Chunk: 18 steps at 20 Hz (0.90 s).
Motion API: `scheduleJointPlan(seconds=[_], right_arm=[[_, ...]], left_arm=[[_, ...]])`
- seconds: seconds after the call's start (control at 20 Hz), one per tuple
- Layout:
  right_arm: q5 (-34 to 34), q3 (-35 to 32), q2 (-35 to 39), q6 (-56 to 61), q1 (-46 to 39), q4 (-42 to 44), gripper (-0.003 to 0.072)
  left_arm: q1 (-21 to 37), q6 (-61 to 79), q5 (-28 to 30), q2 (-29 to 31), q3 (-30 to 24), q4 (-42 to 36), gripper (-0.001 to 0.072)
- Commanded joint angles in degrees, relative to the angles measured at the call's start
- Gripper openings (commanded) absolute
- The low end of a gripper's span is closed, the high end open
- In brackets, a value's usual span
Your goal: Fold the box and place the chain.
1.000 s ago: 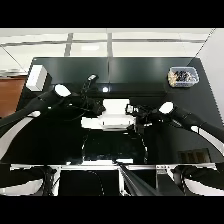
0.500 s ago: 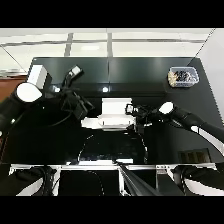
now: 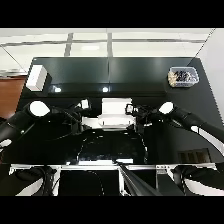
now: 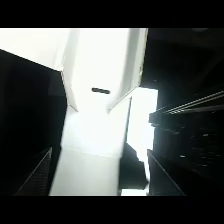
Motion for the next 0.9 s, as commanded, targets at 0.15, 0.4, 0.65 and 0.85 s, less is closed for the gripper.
scheduleJointPlan(seconds=[0.15, 0.4, 0.65, 0.85], right_arm=[[0.0, 0.0, 0.0, 0.0, 0.0, 0.0, 0.0126], [0.0, 0.0, 0.0, 0.0, 0.0, 0.0, 0.0126], [0.0, 0.0, 0.0, 0.0, 0.0, 0.0, 0.0126], [0.0, 0.0, 0.0, 0.0, 0.0, 0.0, 0.0126]], left_arm=[[-1.0, 17.8, 4.9, -8.7, 1.7, -7.6, 0.0693], [-1.0, 17.7, 5.0, -12.6, 3.0, -10.4, 0.0693], [-1.0, 17.7, 2.9, -13.8, 3.0, -13.6, 0.0545], [-1.0, 18.0, 1.9, -13.8, 3.0, -18.9, 0.0483]])
